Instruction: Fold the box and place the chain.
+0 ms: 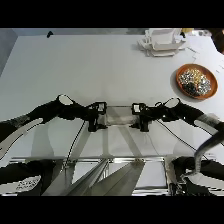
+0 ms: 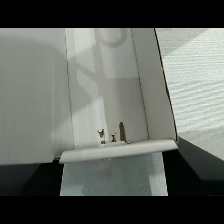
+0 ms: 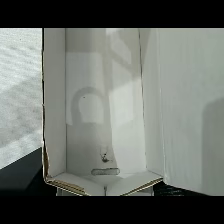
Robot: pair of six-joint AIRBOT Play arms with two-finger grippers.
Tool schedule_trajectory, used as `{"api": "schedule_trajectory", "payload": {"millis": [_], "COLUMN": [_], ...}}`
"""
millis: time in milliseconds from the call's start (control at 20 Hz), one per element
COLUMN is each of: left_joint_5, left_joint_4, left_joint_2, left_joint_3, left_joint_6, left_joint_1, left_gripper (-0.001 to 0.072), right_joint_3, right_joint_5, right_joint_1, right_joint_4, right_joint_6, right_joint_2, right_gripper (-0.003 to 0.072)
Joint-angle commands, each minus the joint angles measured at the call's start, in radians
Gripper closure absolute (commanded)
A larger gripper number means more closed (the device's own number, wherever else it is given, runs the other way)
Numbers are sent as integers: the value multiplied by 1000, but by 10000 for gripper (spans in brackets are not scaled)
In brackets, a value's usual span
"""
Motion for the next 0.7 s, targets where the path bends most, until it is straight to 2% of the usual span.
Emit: {"api": "schedule_trajectory", "payload": {"millis": [0, 100, 150, 200, 250, 300, 650], "left_joint_5": [-3, -3, -3, -3, -3, -3, -3], "left_joint_4": [0, 0, 0, 0, 0, 0, 0], "left_joint_2": [0, 0, 0, 0, 0, 0, 0], "left_joint_3": [-1, -1, -1, -1, -1, -1, -1], "left_joint_6": [1, 1, 1, 1, 1, 1, 0], "left_joint_1": [-1, -1, -1, -1, -1, -1, -1], "left_gripper": [518, 518, 518, 518, 518, 518, 518], "right_joint_3": [1, 1, 1, 1, 1, 1, 1], "right_joint_5": [0, 4, 20, 24, 22, 22, 15], "right_joint_1": [0, 0, 0, 0, 0, 0, 0], "right_joint_4": [0, 0, 0, 0, 0, -3, -142], "right_joint_6": [-1, 0, 1, 6, 32, 56, 167], "right_joint_2": [0, 0, 0, 0, 1, 3, 93], "right_gripper": [310, 333, 276, 173, 39, -8, -6]}}
